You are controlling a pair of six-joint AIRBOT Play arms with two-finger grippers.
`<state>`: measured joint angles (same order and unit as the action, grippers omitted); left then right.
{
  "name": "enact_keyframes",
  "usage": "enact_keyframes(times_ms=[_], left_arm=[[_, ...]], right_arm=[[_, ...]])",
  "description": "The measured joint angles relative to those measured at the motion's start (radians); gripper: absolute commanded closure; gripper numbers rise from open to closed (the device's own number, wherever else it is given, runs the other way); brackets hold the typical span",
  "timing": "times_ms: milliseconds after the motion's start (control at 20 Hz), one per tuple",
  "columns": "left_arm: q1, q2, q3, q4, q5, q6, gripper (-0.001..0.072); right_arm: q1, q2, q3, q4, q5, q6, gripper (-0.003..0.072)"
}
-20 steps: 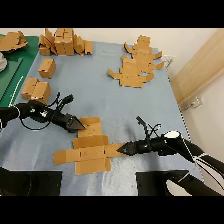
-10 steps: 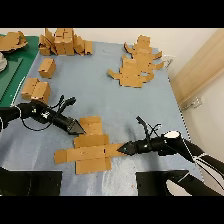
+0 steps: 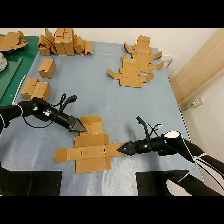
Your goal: Fold the box.
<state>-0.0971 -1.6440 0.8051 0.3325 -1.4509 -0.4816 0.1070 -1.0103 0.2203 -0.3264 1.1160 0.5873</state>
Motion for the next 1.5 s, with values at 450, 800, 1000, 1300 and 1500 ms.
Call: enact_keyframes(times_ms=[450, 800, 1000, 1300, 1500], left_arm=[[-0.045, -0.029, 0.014, 0.004, -0.003, 0.014, 0.0495], [-0.045, -0.031, 0.017, -0.015, 0.021, 0.024, 0.056], [-0.045, -0.03, 0.017, -0.02, 0.025, 0.034, 0.0618], [-0.046, -0.031, 0.018, -0.024, 0.024, 0.071, 0.0698], [-0.053, -0.001, 0.027, -0.051, 0.061, 0.104, 0.0698]], right_arm=[[0.0, 0.0, 0.0, -0.001, 0.0, 0.0, 0.0684], [0.0, 0.0, 0.0, -0.015, 0.0, 0.008, 0.0684], [0.0, 0.0, 0.0, -0.02, 0.0, 0.014, 0.0684], [-0.001, 0.001, 0.0, 0.002, -0.014, 0.014, 0.0394], [-0.008, 0.001, 0.04, 0.045, -0.065, 0.028, 0.0394]])
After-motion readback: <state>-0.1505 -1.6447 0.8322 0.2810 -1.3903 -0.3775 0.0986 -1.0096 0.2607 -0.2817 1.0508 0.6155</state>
